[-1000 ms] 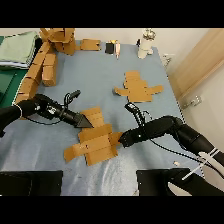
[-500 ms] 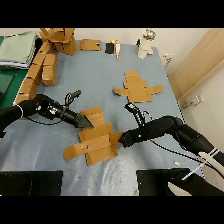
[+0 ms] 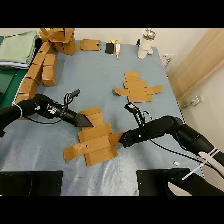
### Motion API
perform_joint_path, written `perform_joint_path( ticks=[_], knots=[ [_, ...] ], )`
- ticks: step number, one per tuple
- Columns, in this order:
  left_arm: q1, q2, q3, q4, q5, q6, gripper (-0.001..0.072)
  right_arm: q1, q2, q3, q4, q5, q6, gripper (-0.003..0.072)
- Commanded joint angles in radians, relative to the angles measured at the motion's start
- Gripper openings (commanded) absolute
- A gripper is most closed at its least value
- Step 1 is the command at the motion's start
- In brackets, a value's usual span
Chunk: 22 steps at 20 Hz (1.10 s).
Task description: Fold the box.
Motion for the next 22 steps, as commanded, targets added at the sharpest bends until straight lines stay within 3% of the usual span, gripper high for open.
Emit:
perform_joint_path(
  ticks=[1, 4, 5, 15, 16, 17, 18, 19, 22],
  knots=[
    [0.01, 0.0, 0.004, 0.0, 0.003, 0.001, 0.0297, 0.001, -0.012, -0.001, -0.003, -0.002, 0.0, 0.0001],
    [0.008, 0.0, 0.01, 0.001, -0.011, 0.004, 0.0267, 0.001, -0.027, 0.0, -0.003, -0.004, 0.0, 0.0001],
    [0.007, 0.0, 0.01, 0.001, -0.027, 0.021, 0.0052, 0.001, -0.03, 0.0, -0.002, -0.003, 0.0, 0.0001],
    [0.007, -0.001, 0.01, 0.035, -0.07, 0.049, 0.0015, 0.0, -0.032, 0.0, -0.005, 0.001, 0.0, 0.0005],
    [0.007, 0.0, 0.011, 0.034, -0.066, 0.048, 0.0014, -0.003, -0.032, 0.002, -0.023, -0.001, 0.014, 0.003],
    [0.007, 0.0, 0.015, 0.033, -0.072, 0.048, 0.0014, -0.011, -0.032, 0.01, -0.068, -0.006, 0.062, 0.0145],
    [0.007, 0.0, 0.026, 0.032, -0.077, 0.048, 0.0014, -0.023, -0.032, 0.026, -0.135, -0.017, 0.135, 0.0308],
    [0.004, 0.003, 0.039, 0.033, -0.076, 0.049, 0.0014, -0.04, -0.032, 0.056, -0.219, -0.04, 0.203, 0.0407],
    [-0.047, 0.034, 0.069, 0.027, -0.028, 0.092, 0.0014, -0.102, -0.032, 0.194, -0.418, -0.129, 0.301, 0.0405]
  ],
)
